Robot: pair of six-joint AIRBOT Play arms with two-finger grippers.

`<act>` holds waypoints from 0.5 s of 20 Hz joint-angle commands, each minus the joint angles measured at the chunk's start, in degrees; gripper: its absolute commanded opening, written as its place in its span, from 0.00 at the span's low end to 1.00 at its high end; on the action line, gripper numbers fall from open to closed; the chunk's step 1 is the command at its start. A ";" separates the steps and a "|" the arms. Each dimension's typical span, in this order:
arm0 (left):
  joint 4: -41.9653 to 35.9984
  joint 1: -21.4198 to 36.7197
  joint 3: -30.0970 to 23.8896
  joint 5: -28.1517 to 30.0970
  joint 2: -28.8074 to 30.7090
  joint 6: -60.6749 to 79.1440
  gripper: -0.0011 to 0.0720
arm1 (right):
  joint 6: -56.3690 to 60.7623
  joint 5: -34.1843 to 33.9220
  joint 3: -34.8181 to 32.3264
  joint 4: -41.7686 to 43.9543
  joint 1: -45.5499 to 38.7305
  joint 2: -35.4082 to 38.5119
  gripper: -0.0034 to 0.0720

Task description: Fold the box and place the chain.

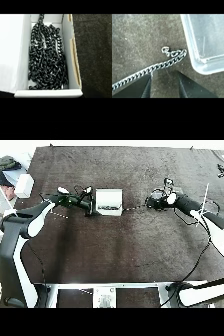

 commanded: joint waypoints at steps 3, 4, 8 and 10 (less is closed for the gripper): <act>0.02 0.02 0.00 0.00 0.02 0.02 0.57 | 2.67 -2.38 0.15 -0.96 -0.02 -0.24 0.46; 0.00 0.02 0.00 0.00 0.02 0.02 0.57 | 2.67 -2.34 0.15 -0.92 -0.02 -0.37 0.46; 0.02 0.02 0.00 0.00 0.02 0.02 0.57 | 3.93 -1.90 0.15 -1.03 -0.02 -2.67 0.46; 0.02 0.04 0.00 0.00 0.02 0.02 0.57 | 3.93 -2.47 0.15 -0.96 0.07 -4.02 0.42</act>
